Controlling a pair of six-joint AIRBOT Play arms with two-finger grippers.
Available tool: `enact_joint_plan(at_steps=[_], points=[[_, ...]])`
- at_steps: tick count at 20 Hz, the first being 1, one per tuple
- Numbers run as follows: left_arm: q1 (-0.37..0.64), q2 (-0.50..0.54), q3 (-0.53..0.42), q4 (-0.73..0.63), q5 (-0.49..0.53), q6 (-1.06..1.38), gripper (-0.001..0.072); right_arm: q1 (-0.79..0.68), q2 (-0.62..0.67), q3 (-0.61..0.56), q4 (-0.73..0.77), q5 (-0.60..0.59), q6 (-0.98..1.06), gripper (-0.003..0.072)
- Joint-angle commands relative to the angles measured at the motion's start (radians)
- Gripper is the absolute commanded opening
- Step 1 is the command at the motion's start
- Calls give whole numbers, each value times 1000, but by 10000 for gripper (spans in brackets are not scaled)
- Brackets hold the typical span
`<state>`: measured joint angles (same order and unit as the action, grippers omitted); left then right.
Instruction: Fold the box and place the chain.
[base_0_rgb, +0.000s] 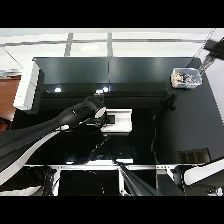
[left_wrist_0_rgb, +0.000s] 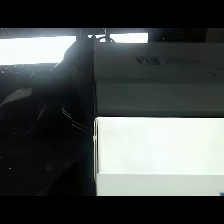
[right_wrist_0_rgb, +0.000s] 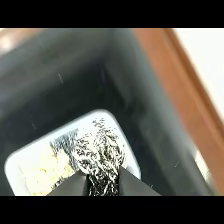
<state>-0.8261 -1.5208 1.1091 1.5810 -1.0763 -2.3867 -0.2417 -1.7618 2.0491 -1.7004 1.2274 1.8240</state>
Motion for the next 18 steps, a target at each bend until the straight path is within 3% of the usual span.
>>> enact_joint_plan(at_steps=[1, 12, 18], points=[[0, 0, 0, 1, -1, 0, 29, 2, 128, 0, 47, -68, -90, 13], [0, 0, 0, 1, -2, 0, 29, 106, 492, -28, 391, 57, -294, 13], [0, 0, 0, 1, -2, 0, 29, 110, 782, -370, 632, 106, -354, 13]])
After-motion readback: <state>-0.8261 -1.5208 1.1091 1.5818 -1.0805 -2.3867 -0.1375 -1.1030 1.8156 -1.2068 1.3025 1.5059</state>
